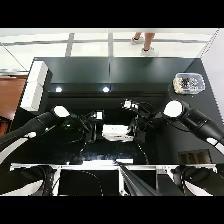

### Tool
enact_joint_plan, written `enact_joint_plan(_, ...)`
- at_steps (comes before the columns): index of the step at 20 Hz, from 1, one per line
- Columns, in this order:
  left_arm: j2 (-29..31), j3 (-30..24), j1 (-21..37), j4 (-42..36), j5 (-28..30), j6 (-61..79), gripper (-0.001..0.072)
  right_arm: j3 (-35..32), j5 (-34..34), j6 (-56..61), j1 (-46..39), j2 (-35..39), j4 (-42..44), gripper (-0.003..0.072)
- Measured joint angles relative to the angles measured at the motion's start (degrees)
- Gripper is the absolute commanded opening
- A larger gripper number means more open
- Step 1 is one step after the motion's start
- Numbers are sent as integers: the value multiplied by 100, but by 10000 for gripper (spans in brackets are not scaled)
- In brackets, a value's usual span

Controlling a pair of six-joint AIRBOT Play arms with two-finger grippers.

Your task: Fold the box and place the chain.

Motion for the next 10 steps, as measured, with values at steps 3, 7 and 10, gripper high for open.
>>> enact_joint_plan(3,0,0,0,0,2,0,484,-7,4,4,2,0,0,226)
enact_joint_plan(7,0,0,0,0,0,0,485,-7,68,50,2,0,0,226)
enact_joint_plan(10,0,0,0,0,-4,2,485,-7,120,116,2,0,26,226)
